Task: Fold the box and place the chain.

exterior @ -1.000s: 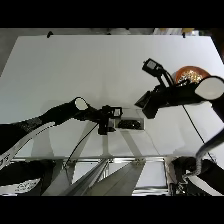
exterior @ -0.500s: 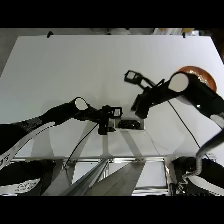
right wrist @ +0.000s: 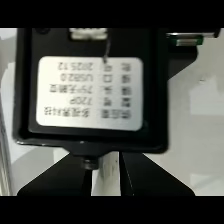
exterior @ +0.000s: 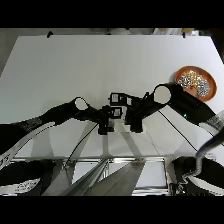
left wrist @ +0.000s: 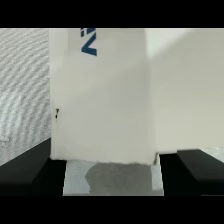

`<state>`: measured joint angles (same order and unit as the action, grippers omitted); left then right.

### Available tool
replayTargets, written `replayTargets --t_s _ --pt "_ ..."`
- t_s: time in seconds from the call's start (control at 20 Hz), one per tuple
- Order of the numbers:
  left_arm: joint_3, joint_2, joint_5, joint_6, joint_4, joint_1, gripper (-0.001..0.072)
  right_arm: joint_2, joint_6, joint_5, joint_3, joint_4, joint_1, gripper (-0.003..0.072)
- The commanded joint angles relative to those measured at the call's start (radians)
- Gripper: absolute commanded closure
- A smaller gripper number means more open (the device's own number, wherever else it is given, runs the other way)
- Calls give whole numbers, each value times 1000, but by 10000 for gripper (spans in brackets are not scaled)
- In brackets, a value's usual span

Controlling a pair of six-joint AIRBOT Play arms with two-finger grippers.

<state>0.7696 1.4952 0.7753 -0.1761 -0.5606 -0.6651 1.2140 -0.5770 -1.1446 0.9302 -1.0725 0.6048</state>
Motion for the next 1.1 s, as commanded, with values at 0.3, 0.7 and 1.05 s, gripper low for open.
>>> replayTargets --t_s 0.3,0.7,1.05 --pt "0 -1 0 0 0 1 438 -51 10 25 -48 -68 11 347" --pt "0 -1 0 0 0 1 438 -51 6 59 -57 -125 11 528" --pt "0 -1 0 0 0 1 438 -51 1 81 -57 -125 11 584"
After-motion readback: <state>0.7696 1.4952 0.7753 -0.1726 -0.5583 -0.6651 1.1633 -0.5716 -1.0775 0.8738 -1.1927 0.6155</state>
